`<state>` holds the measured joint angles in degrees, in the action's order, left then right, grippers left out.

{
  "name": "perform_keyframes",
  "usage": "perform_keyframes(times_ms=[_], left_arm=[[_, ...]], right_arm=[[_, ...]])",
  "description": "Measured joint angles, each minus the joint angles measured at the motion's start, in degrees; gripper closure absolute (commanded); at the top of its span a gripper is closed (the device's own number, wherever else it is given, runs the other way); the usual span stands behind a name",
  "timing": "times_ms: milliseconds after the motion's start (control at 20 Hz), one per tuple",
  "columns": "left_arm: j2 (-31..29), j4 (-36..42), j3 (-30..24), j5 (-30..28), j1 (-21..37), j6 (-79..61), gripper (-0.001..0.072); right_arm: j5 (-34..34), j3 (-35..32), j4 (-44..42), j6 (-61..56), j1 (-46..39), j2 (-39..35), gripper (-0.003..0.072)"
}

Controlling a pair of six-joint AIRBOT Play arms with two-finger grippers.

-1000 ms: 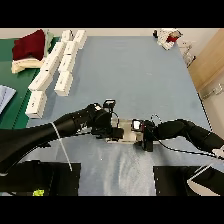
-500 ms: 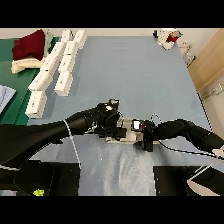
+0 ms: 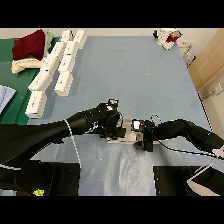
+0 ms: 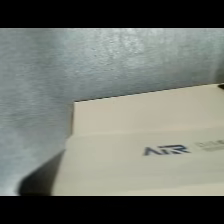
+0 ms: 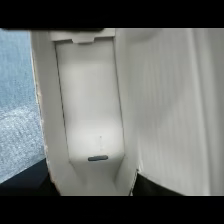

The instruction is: Fold the box.

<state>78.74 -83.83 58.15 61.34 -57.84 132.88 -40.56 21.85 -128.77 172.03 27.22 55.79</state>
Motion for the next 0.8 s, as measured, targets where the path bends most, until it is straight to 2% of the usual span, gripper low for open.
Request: perform_keyframes(times_ms=[350, 400, 450, 500, 800], left_arm=[[0.02, -0.68, 0.0, -0.28, 0.0, 0.22, 0.0697], [0.02, -0.68, 0.0, -0.33, 0.0, 0.22, 0.0658], [0.02, -0.66, 0.0, -0.5, 0.0, 0.09, 0.0362], [0.02, -0.17, 0.02, -1.44, -0.02, -0.02, 0.0179], [-0.66, 0.11, 0.07, -0.94, -0.07, 0.2, 0.0182]], right_arm=[[-0.02, 0.0, 0.04, -0.04, -0.04, -0.02, 0.0172], [0.0, 0.0, 0.04, -0.02, -0.04, -0.02, 0.0172], [-0.02, 0.0, 0.04, 0.07, -0.04, -0.02, 0.0172], [0.0, 0.0, 0.04, 0.11, -0.04, -0.02, 0.0172], [0.0, 0.0, -0.04, 0.15, 0.02, 0.02, 0.0172]])
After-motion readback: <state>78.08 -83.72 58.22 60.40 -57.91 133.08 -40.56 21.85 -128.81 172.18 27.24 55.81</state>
